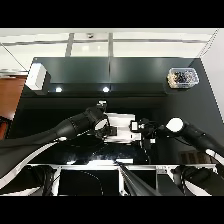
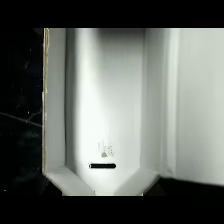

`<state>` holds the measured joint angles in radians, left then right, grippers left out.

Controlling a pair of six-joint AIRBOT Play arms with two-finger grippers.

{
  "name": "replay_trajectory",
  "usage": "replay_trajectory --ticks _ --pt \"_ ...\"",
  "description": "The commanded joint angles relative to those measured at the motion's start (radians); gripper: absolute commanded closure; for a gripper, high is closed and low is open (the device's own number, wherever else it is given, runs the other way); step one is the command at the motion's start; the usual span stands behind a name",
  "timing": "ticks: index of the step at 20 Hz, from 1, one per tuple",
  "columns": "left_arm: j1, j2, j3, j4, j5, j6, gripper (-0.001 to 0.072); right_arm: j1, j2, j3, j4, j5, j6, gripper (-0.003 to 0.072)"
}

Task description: Fold the box and place the chain.

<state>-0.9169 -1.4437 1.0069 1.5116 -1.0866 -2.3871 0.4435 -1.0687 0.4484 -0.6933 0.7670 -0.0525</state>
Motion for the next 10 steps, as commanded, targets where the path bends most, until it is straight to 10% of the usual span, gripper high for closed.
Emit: replay_trajectory --ticks 1,10 --pt "0.008 0.008 0.0 0.032 -0.028 -0.002 0.0689 -0.021 0.103 0.001 -0.095 0.093 0.118 0.0062" --pt "0.013 0.013 0.0 0.028 -0.026 -0.002 0.0687 -0.001 0.053 0.0 -0.059 -0.014 -0.011 0.0064"
